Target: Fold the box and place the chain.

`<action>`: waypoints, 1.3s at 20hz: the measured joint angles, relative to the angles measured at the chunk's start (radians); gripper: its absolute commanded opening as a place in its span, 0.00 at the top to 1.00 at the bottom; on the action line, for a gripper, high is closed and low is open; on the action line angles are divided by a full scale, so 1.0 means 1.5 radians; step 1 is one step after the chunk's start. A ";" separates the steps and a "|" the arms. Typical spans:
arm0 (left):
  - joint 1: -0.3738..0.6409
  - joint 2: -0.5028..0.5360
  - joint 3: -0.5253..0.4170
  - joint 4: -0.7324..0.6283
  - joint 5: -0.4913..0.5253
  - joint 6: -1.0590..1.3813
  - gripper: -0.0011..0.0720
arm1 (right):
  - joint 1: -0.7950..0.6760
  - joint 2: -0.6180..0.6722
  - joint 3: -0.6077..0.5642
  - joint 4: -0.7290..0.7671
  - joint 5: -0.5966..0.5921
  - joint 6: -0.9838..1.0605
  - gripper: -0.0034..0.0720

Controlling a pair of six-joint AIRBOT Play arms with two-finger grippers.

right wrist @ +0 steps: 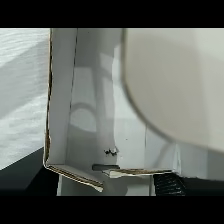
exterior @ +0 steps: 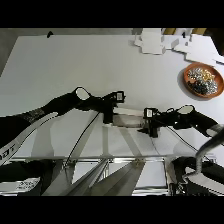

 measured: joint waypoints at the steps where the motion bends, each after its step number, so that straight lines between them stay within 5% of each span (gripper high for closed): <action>1: 0.000 0.000 0.000 0.000 -0.010 0.000 0.97 | 0.000 0.000 -0.001 -0.001 0.002 -0.001 0.54; 12: 0.000 0.000 0.000 0.001 -0.127 -0.001 0.96 | 0.001 0.000 -0.001 -0.001 -0.002 -0.001 0.54; 14: 0.001 0.000 0.000 0.006 -0.147 -0.001 0.89 | 0.001 0.000 -0.001 -0.001 -0.002 0.000 0.54; 16: 0.000 0.000 0.000 0.011 -0.166 -0.001 0.57 | 0.001 0.000 -0.001 0.001 -0.004 0.000 0.54; 17: 0.000 0.000 0.000 0.012 -0.169 0.001 0.51 | 0.001 0.000 -0.001 0.001 -0.004 0.000 0.54; 26: 0.000 0.026 0.000 0.050 -0.171 -0.002 0.51 | 0.001 0.000 -0.001 0.003 -0.007 0.002 0.54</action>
